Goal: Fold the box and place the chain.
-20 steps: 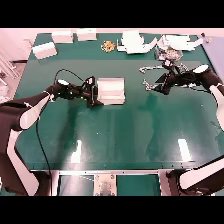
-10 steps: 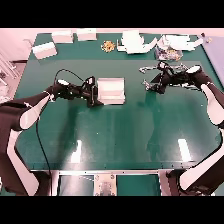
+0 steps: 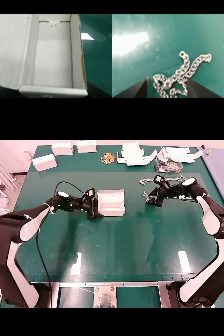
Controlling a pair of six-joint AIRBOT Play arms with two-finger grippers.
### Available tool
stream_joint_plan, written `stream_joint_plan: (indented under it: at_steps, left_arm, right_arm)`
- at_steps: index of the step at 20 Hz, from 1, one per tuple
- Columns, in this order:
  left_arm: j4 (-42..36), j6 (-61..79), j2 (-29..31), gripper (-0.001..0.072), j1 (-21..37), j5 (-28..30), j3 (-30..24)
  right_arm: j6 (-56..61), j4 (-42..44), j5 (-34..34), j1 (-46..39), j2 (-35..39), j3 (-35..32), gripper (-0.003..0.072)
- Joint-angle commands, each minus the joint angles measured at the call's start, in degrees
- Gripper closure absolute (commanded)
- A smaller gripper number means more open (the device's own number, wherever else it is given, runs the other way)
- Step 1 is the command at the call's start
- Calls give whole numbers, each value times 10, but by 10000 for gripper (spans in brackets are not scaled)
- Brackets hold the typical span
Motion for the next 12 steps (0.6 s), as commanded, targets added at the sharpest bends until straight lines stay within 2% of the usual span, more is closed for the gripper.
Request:
stream_joint_plan:
  at_steps: [1,2,3,6,12]
  left_arm:
    - [0,0,0,197,0,0,0]
    - [0,0,0,196,0,0,0]
    - [0,0,0,197,0,0,0]
    - [0,0,0,197,0,0,0]
    - [0,0,0,197,0,0,0]
  right_arm:
    - [22,-37,-5,10,-18,16,278]
    - [32,-51,-4,12,-18,16,336]
    - [47,-72,-4,14,-18,16,459]
    - [66,-89,1,14,-18,17,680]
    - [93,-17,42,23,18,19,682]
